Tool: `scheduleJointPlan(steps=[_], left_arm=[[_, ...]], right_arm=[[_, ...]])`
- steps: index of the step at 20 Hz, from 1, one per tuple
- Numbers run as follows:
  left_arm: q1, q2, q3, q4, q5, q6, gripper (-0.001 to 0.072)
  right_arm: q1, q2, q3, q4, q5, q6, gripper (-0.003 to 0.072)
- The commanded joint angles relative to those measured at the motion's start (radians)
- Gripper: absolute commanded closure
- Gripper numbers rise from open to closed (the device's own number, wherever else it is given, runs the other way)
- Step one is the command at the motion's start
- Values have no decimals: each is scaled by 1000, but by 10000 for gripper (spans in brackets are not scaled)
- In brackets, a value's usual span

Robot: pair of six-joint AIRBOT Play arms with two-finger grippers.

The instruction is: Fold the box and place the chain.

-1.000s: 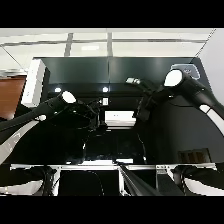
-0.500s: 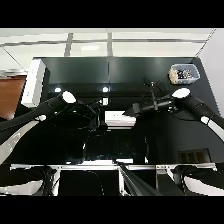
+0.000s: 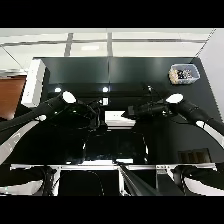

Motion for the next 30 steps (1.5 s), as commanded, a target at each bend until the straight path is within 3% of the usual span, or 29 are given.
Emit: scheduleJointPlan(steps=[1,9,13,16,17,18,22,25,30], left_arm=[[0,-1,0,0,-1,0,245],[0,-1,0,0,-1,0,245],[0,0,0,-5,7,3,245],[0,2,1,-4,-3,-43,243],[0,3,3,-3,-5,-46,153],[1,8,7,3,-3,-50,-7],[2,89,53,118,-56,-66,-7],[-29,116,127,34,-91,-82,-3],[-156,-55,303,-57,-68,-185,-3]], right_arm=[[4,-13,-2,-67,-19,30,670],[3,-64,0,-55,-16,-36,670],[-27,-17,53,-58,141,-92,670],[-114,85,96,-142,253,-92,670],[-154,128,96,-187,275,-64,670],[-200,171,96,-244,307,-19,670],[-384,328,91,-494,438,114,670],[-430,375,56,-473,397,123,670],[-420,375,29,-423,294,122,670]])
